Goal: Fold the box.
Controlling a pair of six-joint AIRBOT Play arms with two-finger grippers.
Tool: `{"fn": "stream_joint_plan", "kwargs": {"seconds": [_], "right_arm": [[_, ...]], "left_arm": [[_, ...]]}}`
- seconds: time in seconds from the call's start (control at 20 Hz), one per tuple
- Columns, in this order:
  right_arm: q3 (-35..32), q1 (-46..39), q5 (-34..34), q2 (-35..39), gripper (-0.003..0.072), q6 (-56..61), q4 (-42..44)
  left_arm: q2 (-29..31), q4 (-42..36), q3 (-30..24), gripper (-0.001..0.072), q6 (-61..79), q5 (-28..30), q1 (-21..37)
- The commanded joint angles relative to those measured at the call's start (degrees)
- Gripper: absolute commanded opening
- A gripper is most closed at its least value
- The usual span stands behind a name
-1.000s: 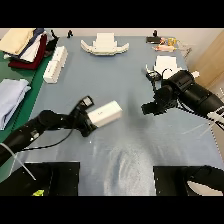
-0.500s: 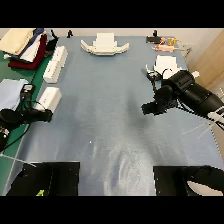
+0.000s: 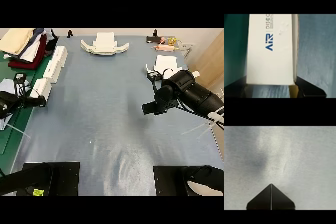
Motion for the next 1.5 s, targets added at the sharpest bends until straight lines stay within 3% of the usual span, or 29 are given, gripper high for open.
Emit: {"fn": "stream_joint_plan", "kwargs": {"seconds": [0.0,0.3,0.7,1.45], "right_arm": [[0.0,0.1,0.0,0.0,0.0004,0.0,0.1],[0.0,0.1,0.0,0.0,0.0004,0.0,0.1],[0.0,0.1,0.0,0.0,0.0004,0.0,0.2],[0.0,0.1,0.0,0.0,0.0004,0.0,0.2]], "left_arm": [[-9.2,-2.5,7.8,0.0518,2.0,1.3,-2.6],[-22.4,-4.1,21.1,0.0518,1.1,2.1,-4.9],[-33.6,-5.3,35.7,0.0518,0.9,1.4,-6.3],[-34.5,-5.3,37.3,0.0518,0.9,1.2,-7.4]]}}
